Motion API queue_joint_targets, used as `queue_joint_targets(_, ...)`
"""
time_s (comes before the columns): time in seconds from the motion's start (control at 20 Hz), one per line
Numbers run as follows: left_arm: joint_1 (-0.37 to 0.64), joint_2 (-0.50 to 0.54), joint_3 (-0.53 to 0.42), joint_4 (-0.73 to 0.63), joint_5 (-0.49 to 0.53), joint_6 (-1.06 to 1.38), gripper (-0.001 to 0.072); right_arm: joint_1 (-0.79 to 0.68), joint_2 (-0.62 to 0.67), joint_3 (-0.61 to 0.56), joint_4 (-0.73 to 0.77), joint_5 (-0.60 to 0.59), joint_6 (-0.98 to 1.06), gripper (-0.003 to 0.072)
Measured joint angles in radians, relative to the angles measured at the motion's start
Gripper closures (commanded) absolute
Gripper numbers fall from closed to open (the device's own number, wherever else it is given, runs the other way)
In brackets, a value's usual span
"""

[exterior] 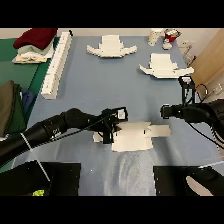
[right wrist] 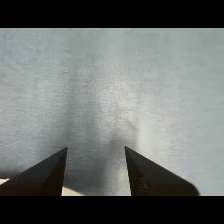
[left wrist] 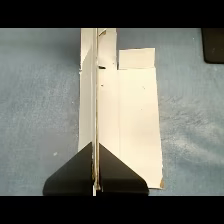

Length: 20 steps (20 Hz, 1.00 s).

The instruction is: Fold the box.

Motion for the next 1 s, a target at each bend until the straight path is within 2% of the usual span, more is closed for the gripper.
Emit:
queue_joint_targets(0.25,-0.010,0.008,-0.031,0.003,0.035,0.003,0.0698,0.000,-0.043,0.000,0.054,0.000,0.003,0.0130)
queue_joint_targets(0.65,0.174,-0.022,0.083,0.017,-0.199,0.029,0.0698,0.000,-0.056,0.000,0.099,-0.002,0.004,0.0130)
queue_joint_targets(1.0,0.210,-0.135,0.162,0.014,-0.313,0.056,0.0696,0.000,-0.056,0.000,0.114,-0.003,0.004,0.0130)
